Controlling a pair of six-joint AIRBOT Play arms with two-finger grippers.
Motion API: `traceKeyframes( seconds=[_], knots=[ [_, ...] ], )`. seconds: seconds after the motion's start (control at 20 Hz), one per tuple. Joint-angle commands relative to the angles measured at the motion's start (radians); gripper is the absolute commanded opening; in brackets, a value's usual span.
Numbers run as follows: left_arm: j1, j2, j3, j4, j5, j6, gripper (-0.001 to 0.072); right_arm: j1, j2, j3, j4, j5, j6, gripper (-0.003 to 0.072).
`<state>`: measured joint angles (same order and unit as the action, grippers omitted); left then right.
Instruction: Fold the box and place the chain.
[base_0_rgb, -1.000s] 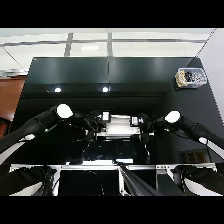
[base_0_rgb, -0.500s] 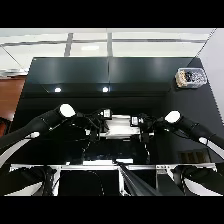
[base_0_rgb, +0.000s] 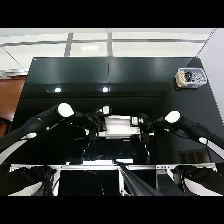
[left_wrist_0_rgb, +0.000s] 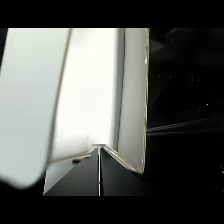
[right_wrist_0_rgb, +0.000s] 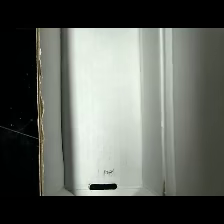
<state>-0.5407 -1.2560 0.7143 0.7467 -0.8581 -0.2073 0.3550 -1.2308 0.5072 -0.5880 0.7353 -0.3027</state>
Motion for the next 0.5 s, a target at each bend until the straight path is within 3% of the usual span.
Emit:
traceKeyframes(
  seconds=[0.0,0.15,0.25,0.35,0.45],
  knots=[
    [0.048,0.113,0.009,0.280,-0.053,-0.374,0.0024,0.001,-0.001,0.000,0.000,0.000,0.000,0.0169],
    [0.161,0.218,0.002,0.510,-0.140,-0.811,0.0024,0.001,-0.001,0.000,0.000,0.000,0.000,0.0169],
    [0.295,0.219,-0.028,0.542,-0.192,-1.014,0.0025,0.001,-0.001,0.000,0.000,0.000,0.000,0.0169],
    [0.453,0.183,-0.087,0.313,-0.249,-1.125,0.0025,0.001,-0.001,0.000,0.000,0.000,0.000,0.0169],
    [0.566,0.119,-0.163,-0.001,-0.307,-0.993,0.0024,0.001,-0.001,0.000,0.000,0.000,0.000,0.0169]
  ],
)
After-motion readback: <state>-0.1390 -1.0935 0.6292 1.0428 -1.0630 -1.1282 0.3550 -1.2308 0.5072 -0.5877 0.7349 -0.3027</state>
